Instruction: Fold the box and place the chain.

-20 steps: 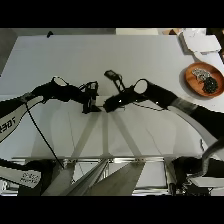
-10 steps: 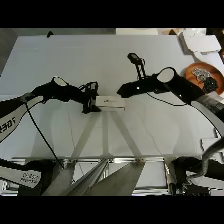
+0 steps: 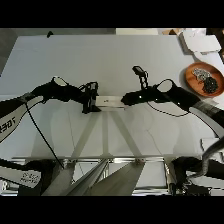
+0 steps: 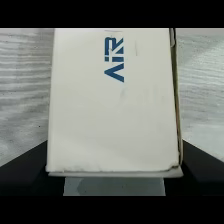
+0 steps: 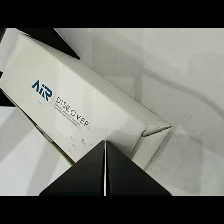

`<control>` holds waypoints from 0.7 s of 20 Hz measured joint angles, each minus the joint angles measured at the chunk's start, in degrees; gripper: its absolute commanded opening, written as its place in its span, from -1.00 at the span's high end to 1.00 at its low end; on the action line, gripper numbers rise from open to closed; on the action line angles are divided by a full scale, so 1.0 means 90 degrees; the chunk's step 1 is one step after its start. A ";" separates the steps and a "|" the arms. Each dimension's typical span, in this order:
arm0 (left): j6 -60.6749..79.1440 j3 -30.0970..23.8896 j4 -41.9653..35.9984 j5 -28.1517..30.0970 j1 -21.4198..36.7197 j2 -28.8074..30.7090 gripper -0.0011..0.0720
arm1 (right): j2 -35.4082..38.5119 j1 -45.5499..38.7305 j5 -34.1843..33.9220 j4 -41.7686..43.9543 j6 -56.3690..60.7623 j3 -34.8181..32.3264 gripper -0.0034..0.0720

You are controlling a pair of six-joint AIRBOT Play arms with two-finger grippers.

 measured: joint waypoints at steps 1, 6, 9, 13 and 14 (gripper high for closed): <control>0.0000 0.0000 0.0002 0.0000 0.0000 0.0002 0.27 | -0.0053 0.0010 -0.0010 -0.0007 -0.0002 -0.0007 0.88; 0.0002 0.0000 0.0007 0.0000 0.0000 0.0005 0.27 | -0.0126 0.0119 -0.0066 -0.0248 -0.0002 -0.0044 0.88; 0.0010 0.0000 0.0007 0.0000 -0.0002 0.0005 0.27 | 0.0090 0.0158 -0.0039 -0.0415 0.0000 -0.0061 0.88; -0.0019 -0.0005 -0.0012 -0.0005 -0.0002 0.0002 0.27 | 0.0794 0.0170 -0.0168 -0.0469 -0.0005 -0.0061 0.88; -0.0017 -0.0005 -0.0012 -0.0005 -0.0002 0.0002 0.27 | 0.1035 0.0168 -0.0260 -0.0420 -0.0002 -0.0058 0.88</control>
